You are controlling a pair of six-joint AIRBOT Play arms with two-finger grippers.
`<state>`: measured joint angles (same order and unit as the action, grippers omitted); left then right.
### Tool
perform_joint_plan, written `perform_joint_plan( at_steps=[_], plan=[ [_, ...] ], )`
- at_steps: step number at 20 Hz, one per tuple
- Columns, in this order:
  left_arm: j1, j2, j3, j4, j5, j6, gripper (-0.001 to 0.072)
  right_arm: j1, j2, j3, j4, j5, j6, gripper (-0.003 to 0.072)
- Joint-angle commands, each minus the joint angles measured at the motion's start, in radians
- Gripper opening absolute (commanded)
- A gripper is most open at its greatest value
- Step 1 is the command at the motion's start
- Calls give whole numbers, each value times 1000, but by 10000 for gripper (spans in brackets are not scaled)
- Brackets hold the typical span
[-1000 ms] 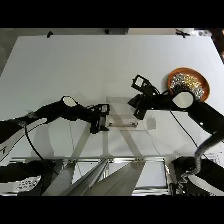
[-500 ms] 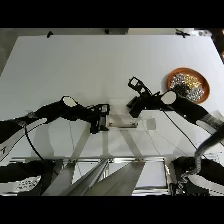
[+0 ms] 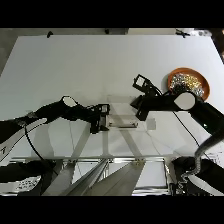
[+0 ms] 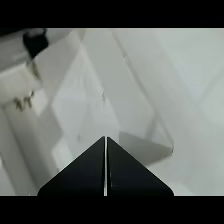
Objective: Fold the box and place the chain.
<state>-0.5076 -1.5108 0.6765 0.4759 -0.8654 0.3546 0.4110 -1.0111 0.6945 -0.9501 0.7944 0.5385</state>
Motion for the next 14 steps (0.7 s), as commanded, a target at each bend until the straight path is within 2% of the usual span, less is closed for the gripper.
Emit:
perform_joint_plan(
  at_steps=[1,3,4,5,6,7,10,12,14],
  plan=[
    [1,0,1,0,0,0,203,0,77,0,-344,289,82,6],
    [1,0,1,-1,1,0,202,0,72,-6,-420,421,10,8],
    [1,0,1,-5,1,0,202,0,70,-20,-415,428,-32,14],
    [1,0,1,-4,1,0,203,0,68,-35,-401,407,-69,119],
    [1,0,1,-5,1,0,203,0,61,-51,-389,362,-105,258],
    [1,0,1,-4,1,0,203,0,52,-60,-376,313,-126,349],
    [1,0,1,-4,1,0,203,0,0,-64,-299,198,-187,361],
    [1,0,1,-4,0,0,203,0,-47,-64,-215,179,-271,361],
    [1,0,1,-4,1,0,203,0,-94,-65,-192,180,-314,361]
  ],
)
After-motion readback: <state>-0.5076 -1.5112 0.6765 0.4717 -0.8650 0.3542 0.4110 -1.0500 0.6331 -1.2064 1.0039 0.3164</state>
